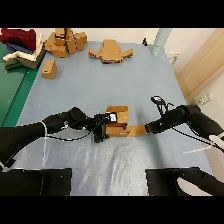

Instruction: Fold the box.

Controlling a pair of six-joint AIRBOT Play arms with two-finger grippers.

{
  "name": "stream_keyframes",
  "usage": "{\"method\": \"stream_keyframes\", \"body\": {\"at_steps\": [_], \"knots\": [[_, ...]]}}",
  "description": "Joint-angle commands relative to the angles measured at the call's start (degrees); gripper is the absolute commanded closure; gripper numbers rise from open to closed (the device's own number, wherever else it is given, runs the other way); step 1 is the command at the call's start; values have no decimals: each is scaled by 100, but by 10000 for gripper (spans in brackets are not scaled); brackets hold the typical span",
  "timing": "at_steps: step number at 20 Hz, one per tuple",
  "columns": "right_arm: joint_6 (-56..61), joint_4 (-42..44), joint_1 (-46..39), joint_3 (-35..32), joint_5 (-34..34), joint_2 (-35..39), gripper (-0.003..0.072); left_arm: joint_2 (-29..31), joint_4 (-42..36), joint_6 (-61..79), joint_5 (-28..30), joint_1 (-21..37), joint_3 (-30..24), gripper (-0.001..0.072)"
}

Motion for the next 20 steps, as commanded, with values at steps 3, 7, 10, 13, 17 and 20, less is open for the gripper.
{"method": "stream_keyframes", "body": {"at_steps": [3, 7, 10, 13, 17, 20], "knots": [[-872, 1307, -61, -92, 48, -376, 683, -2, 2, 0, 0, -2, -2, 385], [-1440, 1891, -61, -85, 133, -457, 683, -2, 0, 0, 2, -2, -2, 385], [-1563, 2037, -63, -81, 254, -457, 683, -2, 2, 0, 0, -2, -2, 385], [-1672, 2347, -61, 7, 24, -374, 682, -2, 2, 0, 2, -2, -2, 385], [-1641, 2656, -61, 155, -267, -31, 507, -2, 2, 0, 2, -2, -2, 385], [-1639, 2754, -48, 153, -365, -13, 399, -2, 2, 0, 0, -2, -2, 385]]}}
